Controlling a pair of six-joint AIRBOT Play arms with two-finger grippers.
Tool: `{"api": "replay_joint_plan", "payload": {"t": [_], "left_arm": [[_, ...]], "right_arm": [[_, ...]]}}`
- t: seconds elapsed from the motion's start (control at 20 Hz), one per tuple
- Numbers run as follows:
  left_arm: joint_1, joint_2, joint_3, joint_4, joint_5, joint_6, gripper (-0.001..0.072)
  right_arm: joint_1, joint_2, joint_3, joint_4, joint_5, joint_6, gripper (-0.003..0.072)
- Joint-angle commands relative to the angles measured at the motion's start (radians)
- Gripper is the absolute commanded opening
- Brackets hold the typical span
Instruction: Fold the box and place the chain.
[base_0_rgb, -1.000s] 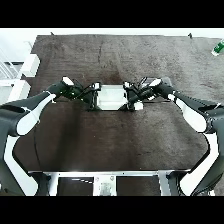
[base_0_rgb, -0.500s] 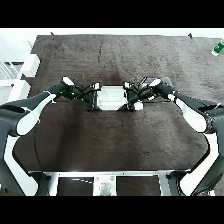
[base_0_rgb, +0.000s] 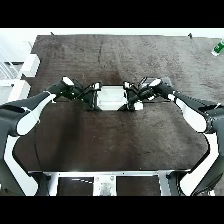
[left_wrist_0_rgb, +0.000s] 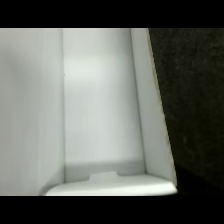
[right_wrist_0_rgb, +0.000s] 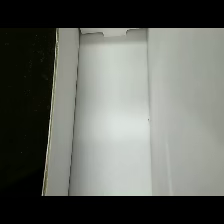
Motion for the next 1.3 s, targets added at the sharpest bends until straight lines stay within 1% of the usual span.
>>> {"api": "replay_joint_plan", "payload": {"t": [0.0, 0.15, 0.2, 0.25, 0.4, 0.5, 0.75, 1.05, 1.25], "left_arm": [[0.0, 0.0, 0.0, -0.018, -0.005, 0.035, 0.0518], [0.0, -0.002, 0.0, -0.019, -0.015, 0.052, 0.0524], [0.0, -0.002, 0.0, -0.019, -0.016, 0.051, 0.0658], [0.0, -0.002, 0.0, -0.019, -0.01, 0.049, 0.0709], [0.0, -0.005, 0.0, -0.022, -0.015, 0.05, 0.071], [0.006, -0.011, 0.0, -0.051, -0.039, 0.051, 0.0709], [0.008, -0.013, 0.0, -0.06, -0.039, 0.051, 0.0709], [0.008, -0.011, 0.008, -0.016, -0.042, 0.051, 0.0709], [0.008, -0.011, 0.008, -0.012, -0.042, 0.047, 0.0707]], "right_arm": [[-0.001, 0.0, 0.0, 0.0, 0.0, 0.0, 0.0545], [-0.001, 0.0, 0.0, 0.0, 0.0, 0.0, 0.0545], [-0.001, 0.0, 0.0, 0.0, 0.0, 0.0, 0.0545], [-0.001, 0.0, 0.0, 0.0, 0.0, 0.0, 0.0545], [-0.001, 0.0, 0.0, 0.0, 0.0, 0.0, 0.0544], [-0.001, 0.0, 0.0, 0.0, 0.0, 0.0, 0.0545], [-0.001, 0.0, 0.0, 0.0, 0.0, 0.0, 0.0544], [-0.001, 0.0, 0.0, 0.0, 0.0, 0.0, 0.0545], [-0.001, 0.0, 0.0, 0.0, 0.0, 0.0, 0.0544]]}}
